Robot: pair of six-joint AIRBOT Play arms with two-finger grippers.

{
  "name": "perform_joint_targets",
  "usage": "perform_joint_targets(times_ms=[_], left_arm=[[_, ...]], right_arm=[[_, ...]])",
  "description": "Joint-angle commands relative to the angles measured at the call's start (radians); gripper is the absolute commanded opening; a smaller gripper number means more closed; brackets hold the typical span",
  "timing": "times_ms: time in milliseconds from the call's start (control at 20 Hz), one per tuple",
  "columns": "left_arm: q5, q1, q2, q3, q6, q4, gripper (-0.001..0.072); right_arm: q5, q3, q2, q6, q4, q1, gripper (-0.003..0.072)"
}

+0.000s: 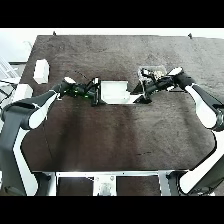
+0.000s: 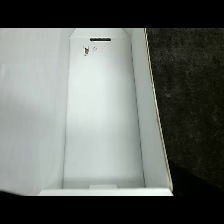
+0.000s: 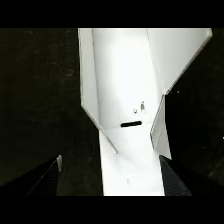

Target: Fold the box and place the chain.

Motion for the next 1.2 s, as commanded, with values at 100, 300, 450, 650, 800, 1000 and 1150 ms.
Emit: perform_joint_targets(times_ms=[100, 300, 450, 650, 800, 1000, 1150], left_arm=[[-0.004, 0.000, 0.000, 0.000, -0.001, 0.001, 0.0472], [-0.004, 0.000, 0.000, 0.000, 0.000, 0.001, 0.0472], [-0.004, 0.000, 0.000, 0.000, 0.000, 0.001, 0.0472], [-0.003, 0.000, 0.000, 0.000, 0.000, 0.001, 0.0472], [-0.003, 0.000, 0.000, 0.000, 0.000, 0.002, 0.0472], [-0.003, 0.000, 0.000, 0.000, 0.000, 0.002, 0.0472], [-0.003, 0.000, 0.000, 0.000, 0.000, 0.002, 0.0472]], right_arm=[[0.071, 0.001, 0.089, 0.045, 0.110, -0.034, 0.0266], [0.077, -0.006, 0.076, 0.045, 0.340, 0.014, 0.0013], [-0.085, -0.006, 0.044, 0.083, 0.330, 0.077, 0.0012], [-0.258, -0.003, 0.026, 0.082, 0.287, 0.129, 0.0012], [-0.327, 0.001, 0.022, 0.082, 0.285, 0.140, 0.0011], [-0.414, 0.005, 0.012, 0.082, 0.284, 0.152, 0.0011], [-0.473, 0.005, 0.011, 0.084, 0.269, 0.155, 0.0011]])
